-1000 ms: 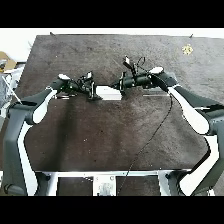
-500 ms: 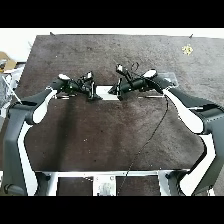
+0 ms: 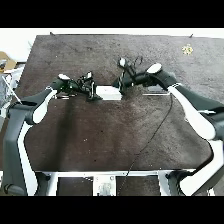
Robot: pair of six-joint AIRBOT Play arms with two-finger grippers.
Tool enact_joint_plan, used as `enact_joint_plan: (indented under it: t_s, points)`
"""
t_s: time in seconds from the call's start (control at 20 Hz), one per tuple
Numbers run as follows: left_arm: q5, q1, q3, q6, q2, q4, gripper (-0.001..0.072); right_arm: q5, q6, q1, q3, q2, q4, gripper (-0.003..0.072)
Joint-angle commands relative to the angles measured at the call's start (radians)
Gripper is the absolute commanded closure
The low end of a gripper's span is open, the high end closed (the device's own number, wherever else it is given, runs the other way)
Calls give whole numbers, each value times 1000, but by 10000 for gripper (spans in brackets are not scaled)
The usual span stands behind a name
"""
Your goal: Fold the box and place the chain.
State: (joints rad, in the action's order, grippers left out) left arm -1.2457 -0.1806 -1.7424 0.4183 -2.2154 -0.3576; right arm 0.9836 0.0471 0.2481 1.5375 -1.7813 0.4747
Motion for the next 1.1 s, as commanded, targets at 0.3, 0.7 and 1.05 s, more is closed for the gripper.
enact_joint_plan:
  t_s: [0.3,0.7,1.05]
  points:
    - [1,1,-1,0,1,0,248,-522,-205,-34,-446,657,-23,686]
    - [0,1,-1,0,1,0,248,-1105,-206,-34,-1340,1365,-192,685]
    - [0,1,-1,1,1,26,248,-1104,-205,-34,-1550,1616,-191,684]
